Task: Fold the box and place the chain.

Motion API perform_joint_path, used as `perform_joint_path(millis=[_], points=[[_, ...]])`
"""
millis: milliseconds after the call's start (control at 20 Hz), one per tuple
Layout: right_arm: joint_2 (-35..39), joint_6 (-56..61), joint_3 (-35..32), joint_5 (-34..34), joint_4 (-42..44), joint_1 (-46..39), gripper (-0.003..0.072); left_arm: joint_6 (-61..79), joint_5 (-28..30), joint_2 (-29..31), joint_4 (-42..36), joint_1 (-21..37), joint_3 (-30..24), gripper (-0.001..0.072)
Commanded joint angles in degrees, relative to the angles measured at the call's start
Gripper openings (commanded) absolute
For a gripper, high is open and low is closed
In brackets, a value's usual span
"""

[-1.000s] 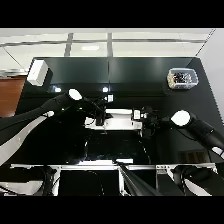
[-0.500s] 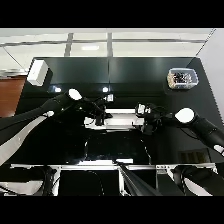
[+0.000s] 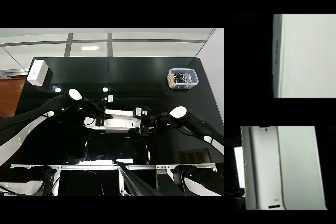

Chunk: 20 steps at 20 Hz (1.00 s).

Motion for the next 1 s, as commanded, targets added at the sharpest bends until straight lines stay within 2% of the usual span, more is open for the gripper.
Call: perform_joint_path(millis=[0,500,950], points=[[-2.1,-1.3,0.0,1.1,-1.0,-1.1,0.0696,-0.1,0.1,0.0,0.0,0.0,0.0,0.0026],[-3.5,0.0,0.2,0.4,-1.5,-1.1,0.0696,-0.1,0.1,0.0,0.0,0.0,0.0,0.0026],[-5.0,4.5,1.8,0.1,-5.8,0.4,0.0696,-0.1,0.1,0.0,0.0,0.0,0.0,0.0026]])
